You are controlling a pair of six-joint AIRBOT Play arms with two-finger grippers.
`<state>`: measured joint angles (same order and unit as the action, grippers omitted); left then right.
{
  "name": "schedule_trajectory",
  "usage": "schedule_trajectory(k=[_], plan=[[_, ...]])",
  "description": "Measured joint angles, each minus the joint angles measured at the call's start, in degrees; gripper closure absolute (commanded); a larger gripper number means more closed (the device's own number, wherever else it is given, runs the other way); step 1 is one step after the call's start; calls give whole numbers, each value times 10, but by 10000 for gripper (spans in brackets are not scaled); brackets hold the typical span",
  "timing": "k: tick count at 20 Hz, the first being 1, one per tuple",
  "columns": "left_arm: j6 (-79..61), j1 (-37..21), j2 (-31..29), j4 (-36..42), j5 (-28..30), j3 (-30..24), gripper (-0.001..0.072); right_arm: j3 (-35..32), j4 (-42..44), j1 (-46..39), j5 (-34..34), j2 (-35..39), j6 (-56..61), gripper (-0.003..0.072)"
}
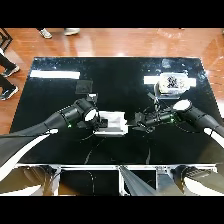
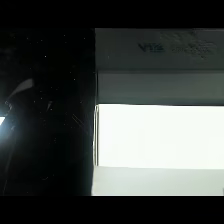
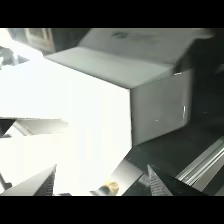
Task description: Fold the box and place the chain.
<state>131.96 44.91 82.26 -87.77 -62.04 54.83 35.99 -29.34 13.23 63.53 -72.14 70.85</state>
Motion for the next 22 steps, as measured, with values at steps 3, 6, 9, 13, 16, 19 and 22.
schedule_trajectory(k=[3,6,9,13,16,19,22], plan=[[0,0,0,0,0,0,684,3,2,4,3,0,-1,15],[0,0,0,0,-1,0,683,5,2,30,-12,0,2,126],[0,0,0,0,-1,0,684,5,3,68,-49,0,10,150],[0,0,0,0,-1,0,683,9,-1,112,-104,0,40,226],[2,0,0,0,-2,0,684,22,-35,146,-137,0,78,226],[2,0,0,0,-3,0,684,45,-102,177,-157,0,144,225],[2,0,0,0,-3,0,683,68,-170,200,-166,0,211,226]])
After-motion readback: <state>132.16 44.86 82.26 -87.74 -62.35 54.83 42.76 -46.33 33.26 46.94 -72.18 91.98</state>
